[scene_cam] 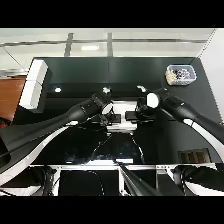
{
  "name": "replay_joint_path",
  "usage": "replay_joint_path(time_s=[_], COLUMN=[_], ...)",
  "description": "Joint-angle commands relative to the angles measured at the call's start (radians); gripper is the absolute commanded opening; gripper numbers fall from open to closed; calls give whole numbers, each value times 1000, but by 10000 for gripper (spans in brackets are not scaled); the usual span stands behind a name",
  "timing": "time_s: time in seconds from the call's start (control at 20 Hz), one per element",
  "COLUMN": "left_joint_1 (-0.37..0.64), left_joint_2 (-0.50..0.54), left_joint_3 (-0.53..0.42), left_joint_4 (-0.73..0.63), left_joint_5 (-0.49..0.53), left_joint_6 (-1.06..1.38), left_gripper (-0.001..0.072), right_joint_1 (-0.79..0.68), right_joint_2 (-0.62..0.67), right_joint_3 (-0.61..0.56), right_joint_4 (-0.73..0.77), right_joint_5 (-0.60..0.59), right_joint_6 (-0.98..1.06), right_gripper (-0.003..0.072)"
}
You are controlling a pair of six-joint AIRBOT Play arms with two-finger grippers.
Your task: Fold the box and place the chain.
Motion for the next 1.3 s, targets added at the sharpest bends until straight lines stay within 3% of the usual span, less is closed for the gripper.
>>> replay_joint_path(time_s=[0.0,0.2,0.25,0.3,0.35,0.55,0.6,0.65,1.25], left_joint_1=[0,0,0,0,0,0,0,0,0], left_joint_2=[1,1,1,1,1,1,1,1,1], left_joint_3=[0,0,0,0,0,0,0,0,1], left_joint_4=[3,3,3,3,3,3,3,3,3], left_joint_5=[-2,-3,-2,-2,-2,-2,-2,-2,-2], left_joint_6=[0,0,0,1,0,0,0,0,0], left_gripper=[29,29,29,29,29,29,29,29,29], right_joint_1=[55,55,55,55,55,55,55,55,55], right_joint_2=[-37,-51,-51,-52,-51,-51,-51,-52,-72], right_joint_3=[39,39,39,39,39,39,39,39,39], right_joint_4=[-142,-145,-145,-145,-145,-141,-140,-137,-104], right_joint_5=[58,74,72,72,71,66,63,60,37], right_joint_6=[164,167,167,167,167,172,180,181,177], right_gripper=[261,261,207,80,17,32,188,226,221])
